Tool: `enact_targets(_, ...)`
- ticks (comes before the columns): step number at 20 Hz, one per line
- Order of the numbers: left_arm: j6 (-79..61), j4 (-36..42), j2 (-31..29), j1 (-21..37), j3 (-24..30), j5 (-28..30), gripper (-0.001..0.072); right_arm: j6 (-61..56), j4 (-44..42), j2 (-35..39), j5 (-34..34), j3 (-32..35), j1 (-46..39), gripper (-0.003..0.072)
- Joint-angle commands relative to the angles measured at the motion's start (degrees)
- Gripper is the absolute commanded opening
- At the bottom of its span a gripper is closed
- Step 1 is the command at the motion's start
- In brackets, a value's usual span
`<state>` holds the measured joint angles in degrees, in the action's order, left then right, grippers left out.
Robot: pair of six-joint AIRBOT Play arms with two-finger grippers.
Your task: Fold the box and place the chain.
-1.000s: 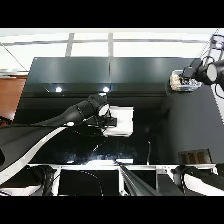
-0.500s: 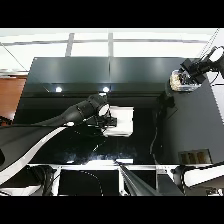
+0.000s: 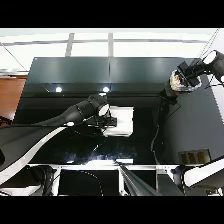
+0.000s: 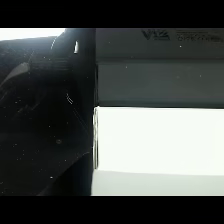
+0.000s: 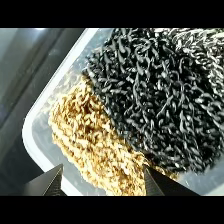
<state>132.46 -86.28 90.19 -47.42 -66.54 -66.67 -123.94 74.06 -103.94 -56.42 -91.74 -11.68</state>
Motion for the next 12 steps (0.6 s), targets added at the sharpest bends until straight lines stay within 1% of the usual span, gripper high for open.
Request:
enact_targets(1, 0.0, 0.0, 0.0, 0.0, 0.0, 0.2, 0.0028, -0.9, -1.1, -1.4, 1.7, -0.1, 0.0, 0.0551)
enact_targets(3, 0.0, 0.0, 0.0, 0.0, 0.0, 0.2, 0.0028, -0.9, -2.7, -2.2, 2.1, -0.1, 0.0, 0.0549)
enact_targets(4, 0.0, 0.0, 0.0, 0.0, 0.0, 0.2, 0.0027, -0.9, -3.0, -2.7, 2.2, -0.1, 0.2, 0.0439)
enact_targets(5, 0.0, 0.0, 0.0, 0.0, 0.0, 0.2, 0.0028, -0.8, -3.1, -3.0, 2.3, -0.1, 0.3, 0.0437)
enact_targets(6, 0.0, 0.0, 0.0, 0.0, 0.0, 0.2, 0.0028, -0.8, -3.2, -3.1, 2.4, -0.1, 0.4, 0.0353)
enact_targets(7, 0.0, 0.0, 0.0, 0.0, 0.0, 0.2, 0.0028, -0.8, -3.2, -3.1, 2.3, -0.1, 0.4, 0.0325)
enact_targets(8, 0.0, 0.0, 0.0, 0.0, 0.0, 0.2, 0.0028, -0.6, -3.2, -3.1, 2.0, -0.1, 0.4, 0.0275)
enact_targets(9, 0.0, 0.0, 0.0, 0.0, 0.0, 0.2, 0.0027, 0.7, -3.6, -3.1, 1.6, -0.2, 0.4, 0.0116)
enact_targets(10, 0.0, 0.0, 0.0, 0.0, 0.0, 0.2, 0.0028, 1.7, -3.6, -2.9, 1.2, -0.3, 0.4, 0.0052)
enact_targets(11, 0.0, 0.0, 0.0, 0.0, 0.0, 0.2, 0.0027, 2.9, -3.6, -2.5, 0.9, -0.3, 0.4, 0.0012)
enact_targets(12, 0.0, 0.0, 0.0, 0.0, 0.0, 0.2, 0.0028, 4.6, -3.5, -1.8, 0.8, -0.3, 0.3, 0.0012)
